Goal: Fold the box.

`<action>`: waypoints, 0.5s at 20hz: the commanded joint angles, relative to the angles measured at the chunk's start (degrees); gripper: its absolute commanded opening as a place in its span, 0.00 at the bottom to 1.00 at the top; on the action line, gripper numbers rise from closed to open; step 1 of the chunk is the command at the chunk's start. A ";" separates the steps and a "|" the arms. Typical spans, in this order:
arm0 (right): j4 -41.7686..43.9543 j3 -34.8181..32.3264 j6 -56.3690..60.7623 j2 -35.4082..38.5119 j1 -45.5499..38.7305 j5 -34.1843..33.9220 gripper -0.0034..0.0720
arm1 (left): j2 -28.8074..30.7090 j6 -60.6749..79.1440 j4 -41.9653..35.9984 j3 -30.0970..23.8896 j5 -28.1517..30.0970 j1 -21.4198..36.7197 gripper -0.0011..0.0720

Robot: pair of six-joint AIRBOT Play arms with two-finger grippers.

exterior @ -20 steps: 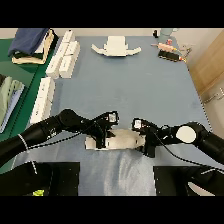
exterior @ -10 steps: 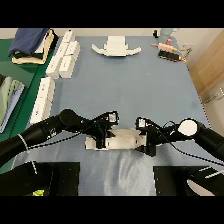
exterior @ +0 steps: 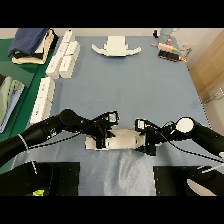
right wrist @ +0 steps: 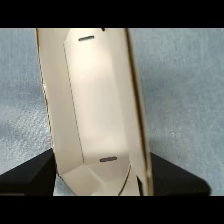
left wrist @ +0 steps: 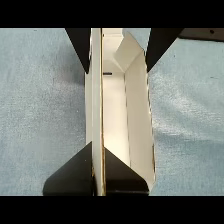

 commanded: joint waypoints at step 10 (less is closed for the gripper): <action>-1.40 -0.07 -3.61 -1.70 -0.90 -0.79 0.98 | -0.02 0.00 0.00 -0.02 0.04 -0.02 0.04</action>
